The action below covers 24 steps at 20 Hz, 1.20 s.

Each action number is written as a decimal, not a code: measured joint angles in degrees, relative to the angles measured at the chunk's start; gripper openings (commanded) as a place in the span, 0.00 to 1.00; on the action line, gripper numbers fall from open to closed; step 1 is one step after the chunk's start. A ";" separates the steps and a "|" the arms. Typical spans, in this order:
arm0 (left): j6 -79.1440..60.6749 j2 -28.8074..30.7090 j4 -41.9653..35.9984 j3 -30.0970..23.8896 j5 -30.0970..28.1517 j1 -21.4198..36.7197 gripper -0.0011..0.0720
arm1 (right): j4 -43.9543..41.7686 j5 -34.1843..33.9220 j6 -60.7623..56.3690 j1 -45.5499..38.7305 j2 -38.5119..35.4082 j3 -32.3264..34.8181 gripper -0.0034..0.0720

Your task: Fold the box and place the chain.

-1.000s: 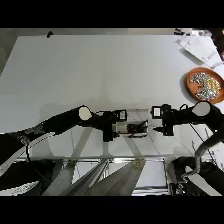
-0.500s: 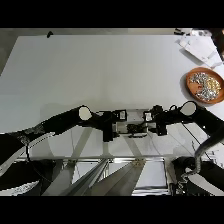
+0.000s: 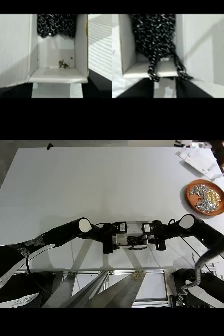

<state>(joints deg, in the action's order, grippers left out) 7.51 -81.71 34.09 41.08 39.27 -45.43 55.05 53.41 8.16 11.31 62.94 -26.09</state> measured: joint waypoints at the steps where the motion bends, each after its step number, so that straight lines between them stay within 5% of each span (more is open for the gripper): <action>1: 0.02 0.00 0.00 0.00 0.00 0.00 0.39 | 0.00 0.37 -0.31 0.00 0.02 0.02 0.25; 2: 0.00 0.00 0.00 0.00 0.00 0.00 0.39 | 0.00 0.70 -0.44 0.00 0.02 0.02 0.25; 4: 0.00 0.00 0.00 0.00 0.02 0.00 0.39 | -0.09 1.25 -0.63 0.00 0.00 0.02 0.07; 14: 0.00 0.00 0.00 0.00 0.04 0.00 0.39 | 3.58 1.79 -3.85 0.02 -7.02 0.04 0.07; 24: 0.00 0.00 0.00 0.00 0.02 0.00 0.39 | 3.28 2.32 -8.04 1.38 -27.63 0.04 0.07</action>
